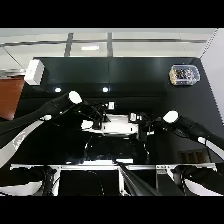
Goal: Fold the box and place the chain.
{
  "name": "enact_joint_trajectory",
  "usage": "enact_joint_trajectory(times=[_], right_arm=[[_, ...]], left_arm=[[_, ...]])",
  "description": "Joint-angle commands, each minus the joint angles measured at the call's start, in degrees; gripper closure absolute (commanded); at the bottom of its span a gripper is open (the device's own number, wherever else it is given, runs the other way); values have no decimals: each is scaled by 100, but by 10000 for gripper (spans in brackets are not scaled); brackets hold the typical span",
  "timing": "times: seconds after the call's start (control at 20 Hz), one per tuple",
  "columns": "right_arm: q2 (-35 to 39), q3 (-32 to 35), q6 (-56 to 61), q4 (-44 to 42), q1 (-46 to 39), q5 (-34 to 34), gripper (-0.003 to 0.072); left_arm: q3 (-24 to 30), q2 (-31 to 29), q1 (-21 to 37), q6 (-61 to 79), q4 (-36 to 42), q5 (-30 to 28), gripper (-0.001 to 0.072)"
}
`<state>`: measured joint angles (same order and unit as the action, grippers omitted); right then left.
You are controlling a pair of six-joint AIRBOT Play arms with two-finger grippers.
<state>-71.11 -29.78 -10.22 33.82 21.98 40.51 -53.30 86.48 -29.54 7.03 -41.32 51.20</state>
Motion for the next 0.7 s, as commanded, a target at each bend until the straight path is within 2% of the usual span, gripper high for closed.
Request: enact_joint_trajectory(times=[0.0,0.45,0.5,0.55,0.65], right_arm=[[-4,4,44,83,4,4,-19],[-4,4,42,81,4,11,-1],[-4,4,37,83,4,17,128],[-4,4,35,85,4,24,200],[-4,4,35,85,4,26,207]], left_arm=[[2,4,-4,2,0,0,687],[2,4,-4,2,0,0,687],[2,4,-4,2,0,0,687],[2,4,-4,2,0,0,687],[0,4,-4,2,0,0,687]])
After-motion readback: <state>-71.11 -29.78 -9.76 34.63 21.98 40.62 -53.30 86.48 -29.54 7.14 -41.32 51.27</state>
